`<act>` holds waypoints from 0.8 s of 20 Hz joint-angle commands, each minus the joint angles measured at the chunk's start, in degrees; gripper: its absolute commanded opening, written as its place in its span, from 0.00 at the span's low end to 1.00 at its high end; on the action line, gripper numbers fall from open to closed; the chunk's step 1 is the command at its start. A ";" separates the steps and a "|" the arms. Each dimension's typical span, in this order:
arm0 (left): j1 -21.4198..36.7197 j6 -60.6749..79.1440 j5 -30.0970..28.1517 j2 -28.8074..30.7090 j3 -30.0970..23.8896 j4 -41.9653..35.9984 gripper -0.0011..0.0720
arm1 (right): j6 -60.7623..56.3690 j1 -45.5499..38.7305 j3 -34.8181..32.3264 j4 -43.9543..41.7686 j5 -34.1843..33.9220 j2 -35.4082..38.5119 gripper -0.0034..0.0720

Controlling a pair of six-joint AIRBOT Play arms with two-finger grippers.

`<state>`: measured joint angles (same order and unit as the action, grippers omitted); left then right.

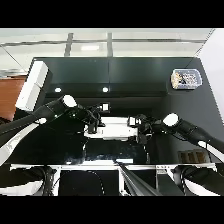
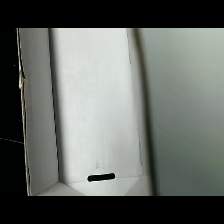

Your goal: Fold the box and place the chain.

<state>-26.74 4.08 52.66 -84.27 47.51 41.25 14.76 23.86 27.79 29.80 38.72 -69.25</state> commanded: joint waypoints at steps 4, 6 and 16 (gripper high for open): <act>0.02 -0.02 0.09 -0.07 0.00 0.02 0.05 | -1.75 1.25 0.04 1.97 -1.75 -0.20 0.98; 0.02 -0.02 0.09 -0.07 0.00 0.02 0.05 | -1.75 1.25 0.04 1.97 -1.75 -0.20 0.98; 0.02 -0.02 0.31 -0.07 0.00 0.04 0.05 | -1.29 0.76 0.04 1.66 -1.03 -0.20 0.98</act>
